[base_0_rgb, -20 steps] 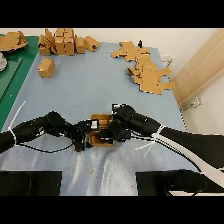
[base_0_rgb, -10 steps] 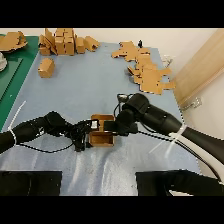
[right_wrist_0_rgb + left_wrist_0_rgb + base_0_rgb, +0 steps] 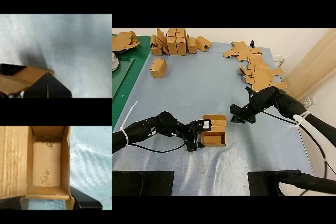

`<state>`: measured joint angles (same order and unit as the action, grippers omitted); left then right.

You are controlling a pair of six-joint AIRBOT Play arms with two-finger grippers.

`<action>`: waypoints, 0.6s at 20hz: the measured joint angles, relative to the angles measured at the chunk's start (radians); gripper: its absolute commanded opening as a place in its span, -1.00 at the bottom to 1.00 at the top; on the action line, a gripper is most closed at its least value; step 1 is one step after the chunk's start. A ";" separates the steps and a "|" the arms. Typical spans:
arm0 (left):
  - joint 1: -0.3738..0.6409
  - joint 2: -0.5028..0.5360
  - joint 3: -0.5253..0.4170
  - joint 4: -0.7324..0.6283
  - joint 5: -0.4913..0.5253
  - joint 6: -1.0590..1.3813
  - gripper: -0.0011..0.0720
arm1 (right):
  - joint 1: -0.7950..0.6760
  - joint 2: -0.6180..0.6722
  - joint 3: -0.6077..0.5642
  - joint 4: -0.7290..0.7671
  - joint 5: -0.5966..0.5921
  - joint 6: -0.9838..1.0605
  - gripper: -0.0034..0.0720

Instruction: Fold the box.

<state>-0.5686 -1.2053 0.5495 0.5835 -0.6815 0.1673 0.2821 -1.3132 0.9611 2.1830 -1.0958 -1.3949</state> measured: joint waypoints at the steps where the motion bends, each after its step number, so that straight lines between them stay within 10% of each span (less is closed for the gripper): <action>1: 0.000 0.000 0.000 0.000 0.000 0.000 0.47 | -0.030 -0.052 0.000 0.101 0.009 -0.122 -0.90; 12: 0.000 0.000 0.000 0.000 0.000 0.000 0.47 | -0.032 -0.167 -0.017 0.499 -0.307 -0.895 -0.90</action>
